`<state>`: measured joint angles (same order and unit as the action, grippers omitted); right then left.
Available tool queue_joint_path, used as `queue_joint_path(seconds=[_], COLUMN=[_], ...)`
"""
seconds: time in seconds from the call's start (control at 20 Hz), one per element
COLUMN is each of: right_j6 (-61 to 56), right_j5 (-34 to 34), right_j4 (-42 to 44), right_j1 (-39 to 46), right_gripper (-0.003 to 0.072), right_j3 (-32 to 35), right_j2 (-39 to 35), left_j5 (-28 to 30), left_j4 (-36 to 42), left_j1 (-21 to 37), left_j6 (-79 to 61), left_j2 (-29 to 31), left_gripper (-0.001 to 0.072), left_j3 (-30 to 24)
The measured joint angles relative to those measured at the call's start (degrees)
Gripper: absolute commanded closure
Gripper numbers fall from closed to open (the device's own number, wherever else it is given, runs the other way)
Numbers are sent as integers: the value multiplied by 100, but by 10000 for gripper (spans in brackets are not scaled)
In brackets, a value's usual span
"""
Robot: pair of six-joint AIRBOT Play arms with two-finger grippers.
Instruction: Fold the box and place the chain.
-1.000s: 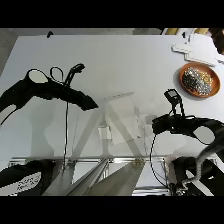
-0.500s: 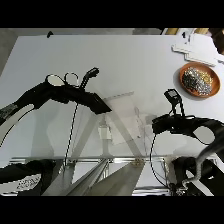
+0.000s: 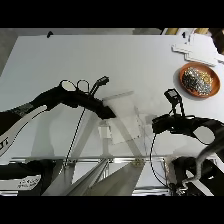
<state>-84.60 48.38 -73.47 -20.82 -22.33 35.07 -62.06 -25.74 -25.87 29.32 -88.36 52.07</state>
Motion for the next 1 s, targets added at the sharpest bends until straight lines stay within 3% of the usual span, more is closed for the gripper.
queue_joint_path(seconds=[0.05,0.1,0.15,0.3,0.35,0.45,0.55,1.0], right_j6=[0,0,0,0,0,-2,0,238], right_j5=[0,0,-4,-7,0,52,68,190], right_j4=[0,0,2,15,17,0,15,2], right_j1=[0,0,0,-2,-2,0,-2,-2], right_gripper=[670,670,670,667,618,417,322,324], right_j3=[0,0,0,-2,-2,-28,-151,-997], right_j2=[0,0,0,-2,-4,-20,-74,-365], left_j5=[37,55,59,52,57,157,118,1021], left_j4=[26,46,74,118,116,107,87,-612], left_j1=[-2,2,4,15,15,7,-52,-758], left_j6=[-44,-107,-186,-514,-688,-1231,-1987,-3460], left_j2=[-20,-33,-42,-48,-26,68,221,413], left_gripper=[550,652,705,706,706,705,702,704], left_j3=[0,-2,-2,0,0,-2,-2,-2])
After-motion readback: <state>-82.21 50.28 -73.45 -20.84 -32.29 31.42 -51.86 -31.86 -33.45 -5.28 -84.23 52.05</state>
